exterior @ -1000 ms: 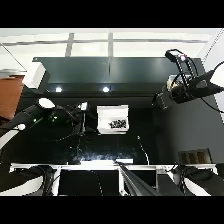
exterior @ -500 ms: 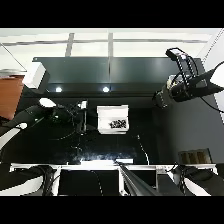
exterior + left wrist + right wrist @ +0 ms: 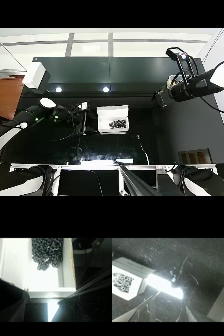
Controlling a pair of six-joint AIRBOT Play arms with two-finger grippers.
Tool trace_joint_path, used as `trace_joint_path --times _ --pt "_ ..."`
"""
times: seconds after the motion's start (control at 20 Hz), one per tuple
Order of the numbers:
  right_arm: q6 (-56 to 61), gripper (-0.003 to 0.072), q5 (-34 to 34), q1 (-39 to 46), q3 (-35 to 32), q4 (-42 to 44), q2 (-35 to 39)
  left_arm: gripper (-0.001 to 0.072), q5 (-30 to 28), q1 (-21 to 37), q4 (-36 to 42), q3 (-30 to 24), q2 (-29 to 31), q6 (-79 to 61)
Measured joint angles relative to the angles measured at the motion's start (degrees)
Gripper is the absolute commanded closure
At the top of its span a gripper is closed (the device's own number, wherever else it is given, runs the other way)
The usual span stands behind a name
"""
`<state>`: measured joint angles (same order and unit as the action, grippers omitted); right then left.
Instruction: Fold the box and place the chain.
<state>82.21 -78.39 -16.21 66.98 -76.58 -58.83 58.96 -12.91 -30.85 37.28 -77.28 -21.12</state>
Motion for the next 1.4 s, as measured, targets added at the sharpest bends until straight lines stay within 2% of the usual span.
trace_joint_path --times 0.85,1.25,1.4 --pt "0.0 -0.0014 0.0 0.0 0.0 0.0 0.0 -0.001 -4.7 -6.3 -1.5 -0.1 0.0 7.6" --pt "0.0 -0.0014 0.0 0.0 0.0 0.0 0.0 -0.0003 -11.5 -9.3 -1.5 -0.1 0.0 13.9" --pt "0.0 -0.0014 0.0 0.0 0.0 0.0 0.0 -0.0003 -10.6 -9.5 -1.5 -0.1 0.0 13.9"
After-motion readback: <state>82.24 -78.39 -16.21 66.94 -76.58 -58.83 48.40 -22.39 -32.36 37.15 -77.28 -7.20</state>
